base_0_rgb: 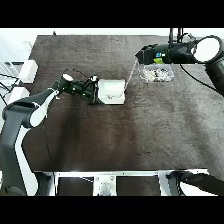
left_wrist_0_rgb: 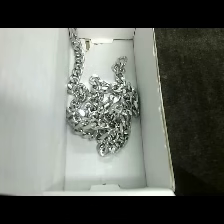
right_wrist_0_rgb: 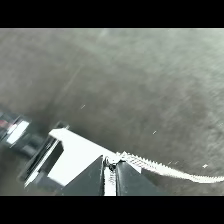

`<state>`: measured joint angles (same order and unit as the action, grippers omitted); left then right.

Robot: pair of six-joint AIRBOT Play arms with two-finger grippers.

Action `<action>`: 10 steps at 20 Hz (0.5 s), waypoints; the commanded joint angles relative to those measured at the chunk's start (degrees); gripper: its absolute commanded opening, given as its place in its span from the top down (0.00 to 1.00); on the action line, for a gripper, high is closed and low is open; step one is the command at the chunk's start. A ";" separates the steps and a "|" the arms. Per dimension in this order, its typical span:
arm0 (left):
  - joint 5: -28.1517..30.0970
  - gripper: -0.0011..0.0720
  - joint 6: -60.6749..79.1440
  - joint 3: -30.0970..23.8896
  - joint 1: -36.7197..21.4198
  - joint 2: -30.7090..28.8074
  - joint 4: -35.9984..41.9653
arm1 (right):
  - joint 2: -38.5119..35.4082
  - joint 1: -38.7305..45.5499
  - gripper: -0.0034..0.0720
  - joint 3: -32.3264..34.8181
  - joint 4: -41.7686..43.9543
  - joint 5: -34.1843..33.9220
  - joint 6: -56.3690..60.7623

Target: Fold the box and place the chain.

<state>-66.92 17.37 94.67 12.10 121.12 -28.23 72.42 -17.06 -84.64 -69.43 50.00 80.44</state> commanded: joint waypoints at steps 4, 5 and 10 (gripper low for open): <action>-0.09 0.49 0.02 0.02 0.00 0.02 0.00 | -2.10 -7.32 0.93 3.48 -2.86 1.42 3.87; -0.09 0.49 0.02 0.02 0.00 0.02 0.00 | -2.10 -7.96 0.93 4.55 -2.86 0.02 4.22; -0.11 0.49 0.02 0.02 0.00 0.02 0.00 | -1.81 -11.61 0.93 9.20 -2.78 -6.93 6.64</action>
